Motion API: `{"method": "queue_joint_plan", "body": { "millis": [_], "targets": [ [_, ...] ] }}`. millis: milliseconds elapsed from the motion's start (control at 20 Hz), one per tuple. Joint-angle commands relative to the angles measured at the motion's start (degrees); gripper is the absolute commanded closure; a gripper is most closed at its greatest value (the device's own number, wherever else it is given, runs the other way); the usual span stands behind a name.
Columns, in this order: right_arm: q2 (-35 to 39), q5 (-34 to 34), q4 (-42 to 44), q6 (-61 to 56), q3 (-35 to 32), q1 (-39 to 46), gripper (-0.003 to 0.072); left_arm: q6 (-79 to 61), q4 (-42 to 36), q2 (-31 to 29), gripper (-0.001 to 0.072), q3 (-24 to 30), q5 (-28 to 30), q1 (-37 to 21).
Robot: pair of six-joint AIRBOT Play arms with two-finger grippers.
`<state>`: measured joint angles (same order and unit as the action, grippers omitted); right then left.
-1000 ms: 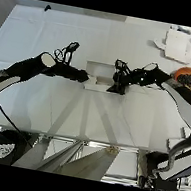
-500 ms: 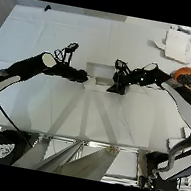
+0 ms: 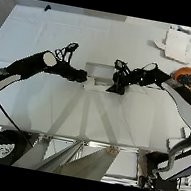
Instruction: Fold the box and place the chain.
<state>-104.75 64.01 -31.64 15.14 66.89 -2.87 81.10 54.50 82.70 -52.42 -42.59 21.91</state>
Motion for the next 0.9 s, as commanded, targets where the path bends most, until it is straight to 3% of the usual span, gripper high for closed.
{"method": "queue_joint_plan", "body": {
  "millis": [0, 350, 850],
  "targets": [
    [0.0, 0.0, 0.0, -0.1, 0.0, 0.0, 0.0351, 0.3, 0.7, 0.4, 0.043, -0.1, 0.2, 0.1],
    [0.0, 0.0, 0.0, -0.1, 0.0, 0.0, 0.0351, 2.9, 8.0, 0.4, 0.0431, -1.0, -0.2, 0.1],
    [0.0, 0.0, 0.0, -0.1, 0.0, 0.0, 0.0351, 3.9, 8.0, 0.5, 0.0432, -2.3, -3.6, 0.9]
  ]
}}
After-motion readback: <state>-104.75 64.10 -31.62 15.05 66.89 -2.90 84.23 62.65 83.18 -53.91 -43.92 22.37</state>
